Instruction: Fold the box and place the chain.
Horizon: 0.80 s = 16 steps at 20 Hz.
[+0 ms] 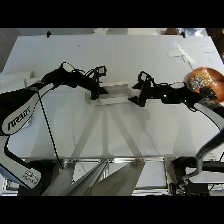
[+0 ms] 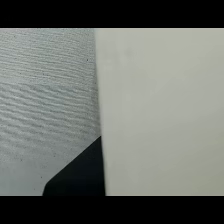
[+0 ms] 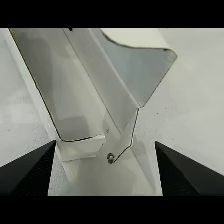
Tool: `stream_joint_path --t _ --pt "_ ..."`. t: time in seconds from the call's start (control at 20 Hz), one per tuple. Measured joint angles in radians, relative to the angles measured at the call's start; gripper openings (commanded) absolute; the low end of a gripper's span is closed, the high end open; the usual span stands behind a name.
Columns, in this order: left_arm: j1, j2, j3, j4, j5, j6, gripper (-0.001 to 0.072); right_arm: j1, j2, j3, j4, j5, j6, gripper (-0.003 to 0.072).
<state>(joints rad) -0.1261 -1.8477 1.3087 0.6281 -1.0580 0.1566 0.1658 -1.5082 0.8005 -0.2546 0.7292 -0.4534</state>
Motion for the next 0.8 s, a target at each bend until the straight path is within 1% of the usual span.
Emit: stream_joint_path --t 0.2,0.5,0.8 --pt "0.000 0.000 0.000 0.000 0.000 0.000 0.0013 -0.021 -0.050 0.063 -0.020 0.087 -0.014 0.0689" --pt "0.000 0.000 0.000 0.000 0.000 0.000 0.0013 -0.030 -0.151 0.190 -0.091 0.216 0.015 0.0689" --pt "0.000 0.000 0.000 0.000 -0.001 0.000 0.0013 -0.031 -0.260 0.323 -0.222 0.383 0.089 0.0689"
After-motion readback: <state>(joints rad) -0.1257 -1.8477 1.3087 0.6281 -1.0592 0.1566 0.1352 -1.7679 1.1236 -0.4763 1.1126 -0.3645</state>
